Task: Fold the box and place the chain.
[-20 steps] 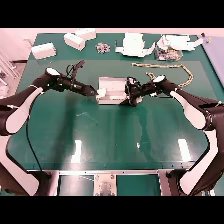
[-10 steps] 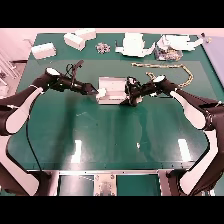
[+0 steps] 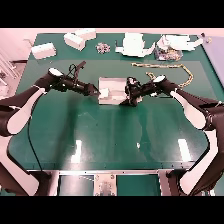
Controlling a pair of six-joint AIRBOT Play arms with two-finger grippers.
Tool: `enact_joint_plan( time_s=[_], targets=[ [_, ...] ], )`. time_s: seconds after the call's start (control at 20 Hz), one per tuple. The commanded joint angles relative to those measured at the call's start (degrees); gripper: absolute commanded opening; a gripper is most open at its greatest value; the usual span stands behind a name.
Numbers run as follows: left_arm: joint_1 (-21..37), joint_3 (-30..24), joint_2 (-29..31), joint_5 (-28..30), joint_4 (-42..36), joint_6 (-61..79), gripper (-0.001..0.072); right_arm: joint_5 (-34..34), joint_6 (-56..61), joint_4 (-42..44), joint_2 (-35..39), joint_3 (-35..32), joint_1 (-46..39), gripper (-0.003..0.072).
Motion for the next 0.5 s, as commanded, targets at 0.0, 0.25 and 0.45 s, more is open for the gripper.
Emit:
enact_joint_plan(
  time_s=[0.0, 0.25, 0.45],
  targets=[
    [-0.68, 0.07, 0.07, 0.15, 0.04, -0.98, 0.0299, -0.04, 0.04, 0.13, -0.02, 0.02, 0.04, 0.0588],
    [-0.68, 1.14, 0.11, 1.92, 1.70, -2.43, 0.0300, -0.04, 0.04, 0.13, -0.02, 0.02, 0.04, 0.0588],
    [-1.86, 3.13, 0.15, 3.39, 11.17, -8.72, 0.0300, -0.04, 0.04, 0.13, -0.02, 0.02, 0.04, 0.0588]
  ],
)
